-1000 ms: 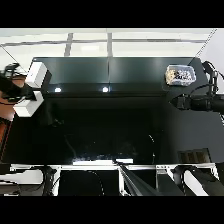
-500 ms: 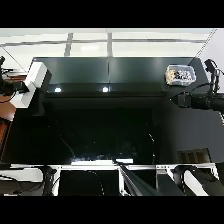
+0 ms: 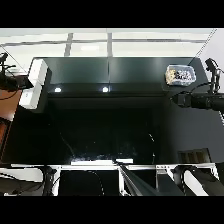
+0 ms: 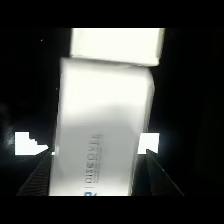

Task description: Fold the box and place the chain.

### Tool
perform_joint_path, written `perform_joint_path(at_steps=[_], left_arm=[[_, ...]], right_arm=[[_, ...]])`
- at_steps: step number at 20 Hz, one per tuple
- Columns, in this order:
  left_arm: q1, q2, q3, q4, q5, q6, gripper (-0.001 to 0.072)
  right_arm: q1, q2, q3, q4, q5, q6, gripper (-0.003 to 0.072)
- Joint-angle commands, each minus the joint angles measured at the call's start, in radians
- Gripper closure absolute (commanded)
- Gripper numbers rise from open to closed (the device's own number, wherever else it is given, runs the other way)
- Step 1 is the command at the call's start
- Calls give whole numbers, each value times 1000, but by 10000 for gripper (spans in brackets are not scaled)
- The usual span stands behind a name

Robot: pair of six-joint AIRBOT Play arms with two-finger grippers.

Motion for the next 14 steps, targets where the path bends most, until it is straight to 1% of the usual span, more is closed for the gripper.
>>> perform_joint_path(at_steps=[1,4,5,6,7,8,9,10,12,14], left_arm=[[-18,9,119,-25,-97,-36,-9],[-46,29,330,-68,-234,-203,8],[-60,38,390,-95,-290,-274,188],[-76,52,420,-125,-343,-301,575],[-101,76,419,-162,-376,-295,681],[-132,103,402,-183,-395,-296,682],[-179,145,359,-185,-391,-294,682],[-228,199,295,-174,-359,-292,682],[-342,355,87,-131,-206,-259,682],[-456,541,-181,-10,-13,-260,682]], right_arm=[[6,0,1,19,-18,0,667],[93,-3,1,20,-97,-1,667],[136,-6,1,20,-132,-1,667],[187,-14,0,12,-180,-1,667],[232,-21,-3,1,-230,-2,667],[278,-27,-6,-30,-286,-2,667],[311,-32,-8,-88,-329,-2,667],[336,-37,-11,-155,-358,-1,667],[353,-55,-19,-266,-369,0,667],[351,-64,-45,-278,-367,0,666]])
